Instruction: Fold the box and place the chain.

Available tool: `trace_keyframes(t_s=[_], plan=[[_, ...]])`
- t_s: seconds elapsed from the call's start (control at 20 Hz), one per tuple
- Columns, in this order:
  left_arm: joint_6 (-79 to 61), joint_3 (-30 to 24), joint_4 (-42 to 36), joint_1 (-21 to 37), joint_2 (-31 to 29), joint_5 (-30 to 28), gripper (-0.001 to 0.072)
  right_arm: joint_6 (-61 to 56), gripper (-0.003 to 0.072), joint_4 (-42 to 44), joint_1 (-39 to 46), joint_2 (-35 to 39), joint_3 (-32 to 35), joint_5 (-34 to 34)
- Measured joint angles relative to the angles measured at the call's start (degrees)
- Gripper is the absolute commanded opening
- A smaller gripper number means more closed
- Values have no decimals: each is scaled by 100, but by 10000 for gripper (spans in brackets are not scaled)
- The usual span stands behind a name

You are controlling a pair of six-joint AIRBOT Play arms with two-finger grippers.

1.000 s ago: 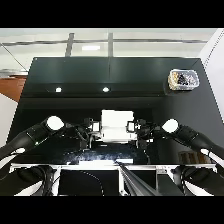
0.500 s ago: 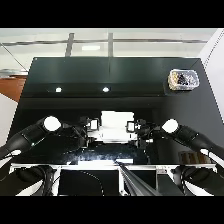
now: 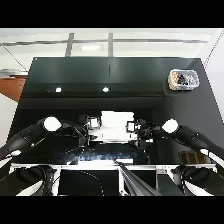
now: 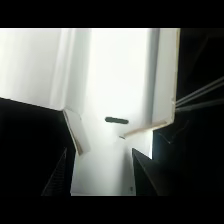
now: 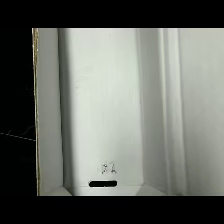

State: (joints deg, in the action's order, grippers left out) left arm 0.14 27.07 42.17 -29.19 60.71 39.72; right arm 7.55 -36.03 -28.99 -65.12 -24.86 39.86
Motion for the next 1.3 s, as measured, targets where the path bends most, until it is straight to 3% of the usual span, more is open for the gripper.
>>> trace_keyframes(t_s=[0.05, 0.55, 0.65, 1.1, 1.3], plan=[[-39, 0, -105, -11, 0, -15, 349, 0, 532, -2, 0, 0, 0, 0], [-188, 0, -348, -216, 164, 131, 346, 0, 532, -2, 0, 0, 0, -11], [-210, 0, -358, -289, 197, 107, 206, -2, 532, -2, 0, 0, 0, -11], [-229, 0, -354, -367, 267, -131, 201, -7, 532, 2, 0, 0, 0, -22], [-17, 55, 131, -345, 236, 68, 232, 0, 532, -4, 0, 0, 0, 4]])
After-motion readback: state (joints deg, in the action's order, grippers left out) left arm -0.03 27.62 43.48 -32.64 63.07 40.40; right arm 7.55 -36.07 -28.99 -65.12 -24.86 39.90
